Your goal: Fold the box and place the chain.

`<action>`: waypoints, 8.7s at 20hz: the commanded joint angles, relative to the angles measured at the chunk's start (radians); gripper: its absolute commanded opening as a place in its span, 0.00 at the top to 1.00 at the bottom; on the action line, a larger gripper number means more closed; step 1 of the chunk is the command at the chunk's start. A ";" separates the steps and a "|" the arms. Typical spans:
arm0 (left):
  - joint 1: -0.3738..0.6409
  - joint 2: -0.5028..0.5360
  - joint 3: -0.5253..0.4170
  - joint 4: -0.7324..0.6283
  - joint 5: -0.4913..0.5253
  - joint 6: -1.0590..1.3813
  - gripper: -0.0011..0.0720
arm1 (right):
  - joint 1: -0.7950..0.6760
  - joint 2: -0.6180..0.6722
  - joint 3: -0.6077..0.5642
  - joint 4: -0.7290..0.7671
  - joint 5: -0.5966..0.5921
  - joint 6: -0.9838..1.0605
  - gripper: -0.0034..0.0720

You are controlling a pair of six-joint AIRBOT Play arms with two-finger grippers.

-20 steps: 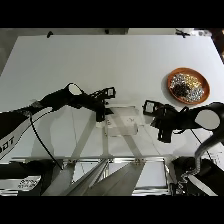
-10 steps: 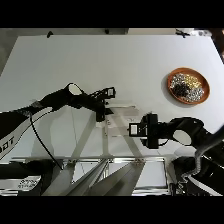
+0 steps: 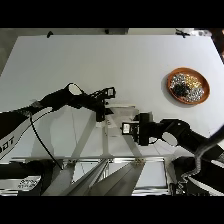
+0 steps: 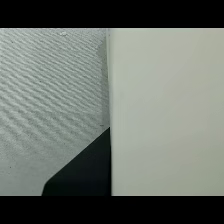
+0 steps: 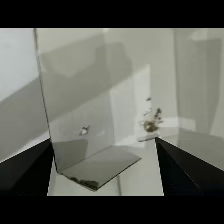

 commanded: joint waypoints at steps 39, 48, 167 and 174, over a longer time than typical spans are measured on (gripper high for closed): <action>0.000 0.001 0.000 0.000 0.000 0.000 0.97 | -0.336 -0.145 0.201 0.326 0.220 -0.517 0.07; 0.000 0.001 0.000 0.000 0.000 0.000 0.97 | -0.336 -0.245 0.274 0.363 0.241 -0.530 0.07; 0.000 0.374 0.000 0.415 0.008 -0.799 0.98 | -0.336 -0.425 0.275 0.429 0.309 -0.575 0.41; -0.055 0.330 -0.069 0.257 -0.089 -0.565 0.98 | -0.336 -0.425 0.275 0.429 0.309 -0.575 0.41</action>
